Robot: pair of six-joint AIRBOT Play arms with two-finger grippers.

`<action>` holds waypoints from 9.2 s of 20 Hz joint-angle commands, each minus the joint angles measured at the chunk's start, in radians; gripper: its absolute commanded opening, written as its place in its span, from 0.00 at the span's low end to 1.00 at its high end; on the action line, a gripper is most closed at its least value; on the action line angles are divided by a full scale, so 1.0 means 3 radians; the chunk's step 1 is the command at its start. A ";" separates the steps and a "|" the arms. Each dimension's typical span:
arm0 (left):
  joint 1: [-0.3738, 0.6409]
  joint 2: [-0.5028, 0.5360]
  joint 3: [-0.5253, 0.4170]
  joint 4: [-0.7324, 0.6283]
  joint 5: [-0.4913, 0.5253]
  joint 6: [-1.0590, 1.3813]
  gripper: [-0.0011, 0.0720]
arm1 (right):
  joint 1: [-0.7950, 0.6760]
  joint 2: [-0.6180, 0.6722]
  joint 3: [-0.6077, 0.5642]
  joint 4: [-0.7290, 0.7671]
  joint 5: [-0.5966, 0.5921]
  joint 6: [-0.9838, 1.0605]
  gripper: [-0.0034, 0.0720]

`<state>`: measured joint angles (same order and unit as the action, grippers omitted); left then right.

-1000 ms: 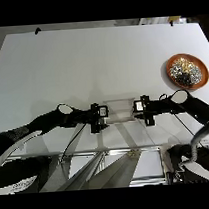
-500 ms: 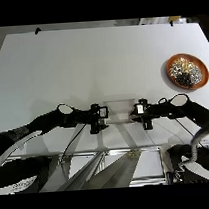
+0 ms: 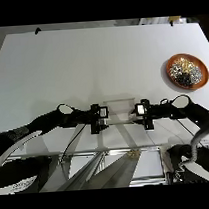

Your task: Fold the box and place the chain.

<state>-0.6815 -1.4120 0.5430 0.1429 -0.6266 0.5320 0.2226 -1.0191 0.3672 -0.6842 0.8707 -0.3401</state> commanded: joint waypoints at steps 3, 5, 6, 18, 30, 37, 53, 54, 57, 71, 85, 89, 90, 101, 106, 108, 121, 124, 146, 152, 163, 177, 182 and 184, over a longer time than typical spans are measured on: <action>0.0001 0.0001 0.0001 0.0000 0.0005 0.0000 0.25 | -0.0001 0.0623 0.0003 -0.0626 -0.0001 0.1059 0.42; 0.0001 0.0001 0.0001 0.0000 0.0005 0.0000 0.25 | -0.0003 0.0825 0.0027 -0.0927 0.0000 0.1722 0.08; 0.0001 0.0001 0.0001 0.0000 0.0005 -0.0001 0.25 | -0.0003 0.0860 0.0070 -0.1116 -0.0001 0.2110 0.08; 0.0001 0.0001 0.0001 0.0000 0.0005 0.0000 0.25 | -0.1044 0.0467 0.0267 -0.1441 0.0184 0.5262 0.08; 0.0001 0.0001 0.0001 0.0000 0.0005 0.0000 0.25 | -0.0701 -0.0273 0.0192 -0.0514 0.0337 0.4849 0.08; 0.0001 0.0001 0.0001 0.0000 0.0005 0.0000 0.25 | -0.0701 -0.0057 0.0193 0.0047 0.0637 0.4365 0.33; 0.0001 0.0001 0.0001 0.0000 0.0005 0.0000 0.25 | -0.0289 0.0024 0.0201 -0.0047 0.0556 0.4482 0.48; 0.0001 0.0001 0.0001 0.0000 0.0005 0.0000 0.25 | -0.0186 0.0024 0.0228 -0.0151 0.0456 0.4635 0.48; 0.0001 0.0001 0.0001 0.0000 0.0005 0.0000 0.25 | 0.0229 0.0023 0.0486 -0.0783 0.0224 0.5414 0.48; 0.0001 0.0001 0.0001 0.0000 0.0005 -0.0001 0.25 | 0.1471 -0.0591 0.1146 -0.2444 0.0278 0.8249 0.47; 0.0001 0.0001 0.0001 0.0000 0.0005 -0.0001 0.25 | 0.1731 -0.0926 0.1301 -0.2949 0.0322 0.8736 0.21; 0.0001 0.0001 0.0001 0.0000 0.0005 0.0000 0.25 | 0.1731 -0.0926 0.1301 -0.2983 0.0365 0.8736 0.07; 0.0001 0.0001 0.0001 0.0000 0.0006 -0.0001 0.25 | 0.1731 -0.0926 0.1301 -0.2983 0.0365 0.8736 0.07; 0.0001 0.0001 0.0001 0.0000 0.0005 0.0000 0.25 | 0.1731 -0.0926 0.1300 -0.3031 0.0352 0.8735 0.16; 0.0001 0.0001 0.0001 0.0000 0.0005 -0.0001 0.25 | 0.1731 -0.0924 0.1300 -0.3031 0.0365 0.8694 0.09; 0.0001 0.0001 0.0001 0.0000 0.0005 0.0000 0.25 | 0.1731 -0.0894 0.1301 -0.3033 0.0399 0.8598 0.51; 0.0001 0.0001 0.0001 0.0000 0.0005 0.0000 0.25 | 0.0591 -0.0261 0.2397 -0.3106 0.1410 0.6671 0.47; 0.0001 0.0001 0.0001 0.0000 0.0005 0.0000 0.25 | -0.0127 -0.0264 0.2515 -0.3118 0.1078 0.6325 0.43; 0.0001 0.0001 0.0001 0.0000 0.0005 0.0000 0.25 | -0.1699 -0.1589 0.2515 -0.3206 0.0264 0.5996 0.24; 0.0001 0.0001 0.0001 0.0000 0.0005 0.0000 0.25 | -0.1699 -0.1713 0.2515 -0.3230 0.0365 0.6031 0.24; 0.0001 0.0001 0.0001 0.0000 0.0005 0.0000 0.25 | -0.1699 -0.1605 0.2515 -0.3318 0.0421 0.6100 0.07; 0.0001 0.0001 0.0001 0.0000 0.0005 -0.0001 0.25 | -0.1695 0.0320 0.2513 -0.1958 0.1413 0.5575 0.07; 0.0001 0.0001 0.0001 0.0000 0.0006 -0.0001 0.25 | -0.1246 0.0988 0.2463 -0.1635 0.1729 0.5568 0.07; 0.0001 0.0001 0.0001 0.0000 0.0005 -0.0001 0.25 | -0.0827 0.1157 0.2461 -0.1611 0.1952 0.5572 0.07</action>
<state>-0.6811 -1.4120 0.5434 0.1429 -0.6250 0.5316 -0.1486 -0.7601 1.1095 -1.2263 1.3655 1.3376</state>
